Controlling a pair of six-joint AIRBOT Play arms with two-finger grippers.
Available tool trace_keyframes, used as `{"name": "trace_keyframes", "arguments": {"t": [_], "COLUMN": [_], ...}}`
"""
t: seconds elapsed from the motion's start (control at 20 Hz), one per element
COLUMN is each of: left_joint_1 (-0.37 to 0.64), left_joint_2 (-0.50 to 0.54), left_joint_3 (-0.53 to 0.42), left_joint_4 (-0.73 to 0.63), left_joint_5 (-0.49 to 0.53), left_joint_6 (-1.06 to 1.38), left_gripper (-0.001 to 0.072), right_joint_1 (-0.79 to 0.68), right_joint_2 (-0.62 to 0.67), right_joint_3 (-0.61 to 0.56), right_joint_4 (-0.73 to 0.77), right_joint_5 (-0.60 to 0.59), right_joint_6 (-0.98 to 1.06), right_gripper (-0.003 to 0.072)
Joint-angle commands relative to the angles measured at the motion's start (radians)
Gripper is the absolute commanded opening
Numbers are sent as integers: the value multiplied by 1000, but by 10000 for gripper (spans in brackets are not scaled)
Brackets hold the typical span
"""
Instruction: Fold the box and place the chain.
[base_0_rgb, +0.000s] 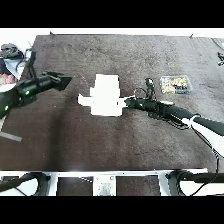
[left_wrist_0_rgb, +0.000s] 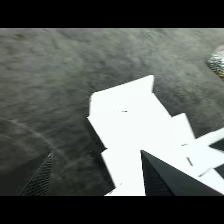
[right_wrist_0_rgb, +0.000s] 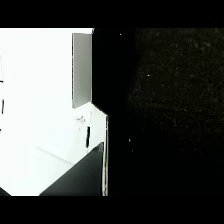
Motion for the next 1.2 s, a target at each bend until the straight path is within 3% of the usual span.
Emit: {"name": "trace_keyframes", "arguments": {"t": [0.0,0.2,0.5,0.8,1.15], "left_joint_1": [-30,-133,-169,-169,-167], "left_joint_2": [-233,-406,-660,-805,-843], "left_joint_3": [288,579,880,1033,1044], "left_joint_4": [198,480,510,510,526], "left_joint_5": [-189,-202,-387,-501,-542], "left_joint_6": [-259,-528,-676,-735,-750], "left_gripper": [589,589,589,589,589], "right_joint_1": [2,2,2,0,0], "right_joint_2": [1,1,1,1,1], "right_joint_3": [0,0,0,0,0], "right_joint_4": [3,5,4,3,4], "right_joint_5": [-6,13,47,62,62], "right_joint_6": [-36,-90,-101,-105,-104], "right_gripper": [-16,-16,-16,-15,-15]}}
